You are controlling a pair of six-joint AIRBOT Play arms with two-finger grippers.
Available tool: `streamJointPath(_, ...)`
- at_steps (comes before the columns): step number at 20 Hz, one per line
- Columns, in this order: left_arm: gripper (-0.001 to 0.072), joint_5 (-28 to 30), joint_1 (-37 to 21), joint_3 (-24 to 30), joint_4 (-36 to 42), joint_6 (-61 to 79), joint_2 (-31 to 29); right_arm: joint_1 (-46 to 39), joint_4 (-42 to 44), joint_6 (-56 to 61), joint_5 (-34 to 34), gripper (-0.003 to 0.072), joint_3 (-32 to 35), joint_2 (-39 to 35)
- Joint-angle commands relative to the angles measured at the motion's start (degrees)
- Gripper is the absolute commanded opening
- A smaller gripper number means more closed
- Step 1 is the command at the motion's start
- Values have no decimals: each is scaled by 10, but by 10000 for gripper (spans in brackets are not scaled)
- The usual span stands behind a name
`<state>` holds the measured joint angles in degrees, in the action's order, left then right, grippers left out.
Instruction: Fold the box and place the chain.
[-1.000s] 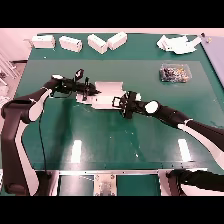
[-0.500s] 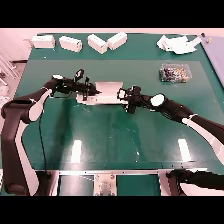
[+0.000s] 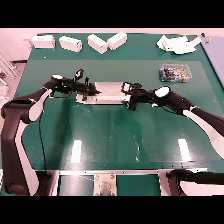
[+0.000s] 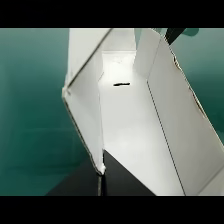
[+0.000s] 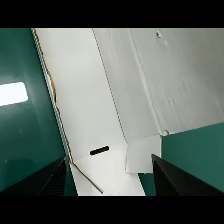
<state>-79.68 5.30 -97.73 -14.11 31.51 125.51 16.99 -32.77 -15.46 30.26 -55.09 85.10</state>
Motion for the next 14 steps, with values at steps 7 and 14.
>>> streamJointPath(7,21,-3,0,0,0,0,0,-33,21,-37,77,624,-52,30)
streamJointPath(14,21,-3,0,0,0,0,0,-54,22,-46,132,625,-96,73)
